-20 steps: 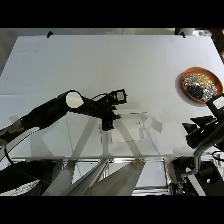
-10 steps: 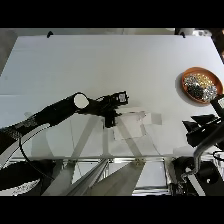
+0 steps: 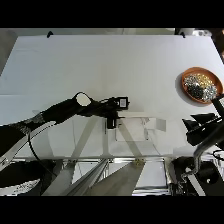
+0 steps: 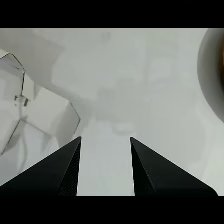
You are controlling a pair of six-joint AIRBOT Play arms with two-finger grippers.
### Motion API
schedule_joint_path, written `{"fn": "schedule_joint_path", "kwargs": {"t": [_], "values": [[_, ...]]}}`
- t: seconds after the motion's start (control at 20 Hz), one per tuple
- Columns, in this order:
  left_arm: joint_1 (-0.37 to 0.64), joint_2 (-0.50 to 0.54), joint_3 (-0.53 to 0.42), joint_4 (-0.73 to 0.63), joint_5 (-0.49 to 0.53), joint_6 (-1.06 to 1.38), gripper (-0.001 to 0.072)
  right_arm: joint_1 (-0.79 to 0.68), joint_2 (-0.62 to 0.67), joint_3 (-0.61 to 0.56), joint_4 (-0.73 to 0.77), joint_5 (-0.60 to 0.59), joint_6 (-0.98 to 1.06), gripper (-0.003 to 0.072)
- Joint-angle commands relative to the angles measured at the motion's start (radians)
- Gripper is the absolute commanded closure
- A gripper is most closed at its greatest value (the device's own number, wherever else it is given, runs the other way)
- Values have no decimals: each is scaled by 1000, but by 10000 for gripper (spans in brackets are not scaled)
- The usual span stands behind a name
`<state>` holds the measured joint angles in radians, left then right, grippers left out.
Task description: Fold the box and place the chain.
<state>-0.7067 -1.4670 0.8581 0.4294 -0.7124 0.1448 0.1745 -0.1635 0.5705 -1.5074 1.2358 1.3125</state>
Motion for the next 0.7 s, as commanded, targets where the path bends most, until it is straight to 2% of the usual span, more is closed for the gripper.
{"fn": "schedule_joint_path", "kwargs": {"t": [0.0,0.25,0.4,0.55,0.65], "values": [[16,-9,0,-10,-5,-40,706,0,1,0,0,-3,0,337],[38,-10,0,-8,62,-175,706,0,1,0,0,-16,0,337],[41,-10,0,-8,61,-175,706,0,1,0,0,-41,0,337],[42,-16,1,-7,34,-175,707,0,1,0,0,-48,0,337],[46,-36,11,21,-35,-176,707,0,1,0,0,-48,0,337]]}}
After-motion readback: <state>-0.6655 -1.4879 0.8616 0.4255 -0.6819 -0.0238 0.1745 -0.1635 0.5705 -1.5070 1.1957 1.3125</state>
